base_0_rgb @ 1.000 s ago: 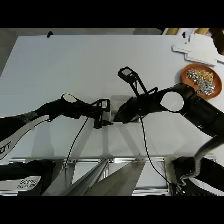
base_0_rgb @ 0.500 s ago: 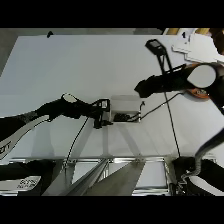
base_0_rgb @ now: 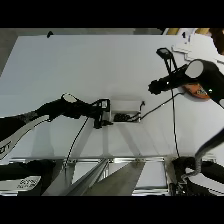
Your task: Fold the box and place the chain.
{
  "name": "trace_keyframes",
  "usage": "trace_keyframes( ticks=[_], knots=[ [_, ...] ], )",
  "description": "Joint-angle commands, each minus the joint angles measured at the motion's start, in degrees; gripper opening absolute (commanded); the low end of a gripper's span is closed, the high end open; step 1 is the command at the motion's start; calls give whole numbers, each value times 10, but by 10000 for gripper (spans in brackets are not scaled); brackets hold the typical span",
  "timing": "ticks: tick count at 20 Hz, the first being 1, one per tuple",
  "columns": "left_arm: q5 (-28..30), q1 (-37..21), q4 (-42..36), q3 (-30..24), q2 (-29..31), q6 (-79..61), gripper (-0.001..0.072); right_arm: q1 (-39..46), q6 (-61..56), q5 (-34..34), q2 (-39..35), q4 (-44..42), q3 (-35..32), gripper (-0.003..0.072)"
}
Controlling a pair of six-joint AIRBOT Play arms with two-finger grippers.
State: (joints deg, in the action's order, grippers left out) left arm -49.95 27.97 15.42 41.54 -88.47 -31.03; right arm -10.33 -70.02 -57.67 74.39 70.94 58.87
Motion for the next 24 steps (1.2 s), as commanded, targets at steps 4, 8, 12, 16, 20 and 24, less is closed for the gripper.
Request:
trace_keyframes(
  ticks=[4,8,12,16,20,24],
  knots=[
    [0,0,0,0,0,0,82,-23,58,33,75,-7,-28,263],
    [0,0,0,0,0,0,82,-33,54,33,100,13,-29,252],
    [0,0,0,0,0,0,82,-33,54,37,113,9,-29,223],
    [0,0,0,0,0,0,82,-33,53,46,119,8,-29,222],
    [0,0,0,0,0,0,82,-33,53,48,125,3,-29,27],
    [0,0,0,0,0,0,82,-33,28,44,90,3,-28,20]
  ],
)
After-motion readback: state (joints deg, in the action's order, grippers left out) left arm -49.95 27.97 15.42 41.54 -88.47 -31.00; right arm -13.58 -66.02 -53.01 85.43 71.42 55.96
